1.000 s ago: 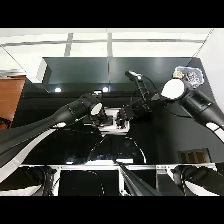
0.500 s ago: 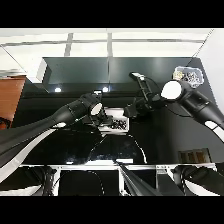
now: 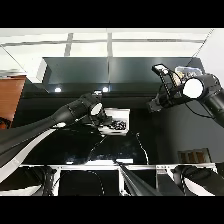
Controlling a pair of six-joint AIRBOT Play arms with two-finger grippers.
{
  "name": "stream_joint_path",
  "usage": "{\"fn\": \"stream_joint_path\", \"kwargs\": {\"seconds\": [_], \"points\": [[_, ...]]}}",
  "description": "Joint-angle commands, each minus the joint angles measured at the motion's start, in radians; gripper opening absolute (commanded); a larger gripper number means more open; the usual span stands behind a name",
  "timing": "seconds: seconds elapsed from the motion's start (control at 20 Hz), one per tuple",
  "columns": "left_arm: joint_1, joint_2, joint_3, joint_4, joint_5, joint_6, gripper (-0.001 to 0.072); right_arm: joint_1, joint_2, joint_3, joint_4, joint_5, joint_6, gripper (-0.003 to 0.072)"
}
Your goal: Fold the box and place the chain.
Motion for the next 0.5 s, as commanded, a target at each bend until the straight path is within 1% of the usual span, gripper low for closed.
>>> {"fn": "stream_joint_path", "kwargs": {"seconds": [0.0, 0.05, 0.15, 0.3, 0.4, 0.45], "points": [[0.0, 0.015, 0.001, 0.003, -0.009, -0.041, 0.0343, -0.01, 0.005, -0.004, -0.039, 0.0, 0.003, 0.0289], [0.0, 0.031, 0.001, 0.004, -0.008, -0.047, 0.0533, -0.01, 0.005, -0.004, -0.039, -0.001, 0.003, 0.0289], [-0.004, 0.083, 0.0, 0.037, -0.012, -0.044, 0.0539, -0.01, 0.005, -0.004, -0.039, -0.001, 0.003, 0.0289], [-0.017, 0.212, -0.007, 0.107, -0.044, 0.036, 0.054, -0.01, 0.005, -0.004, -0.039, -0.002, 0.003, 0.0289], [-0.013, 0.325, -0.058, 0.192, -0.092, 0.085, 0.0539, -0.01, 0.005, -0.004, -0.039, -0.003, 0.003, 0.0289], [0.009, 0.386, -0.109, 0.239, -0.114, 0.1, 0.0539, -0.01, 0.005, -0.005, -0.039, -0.007, 0.003, 0.0289]]}}
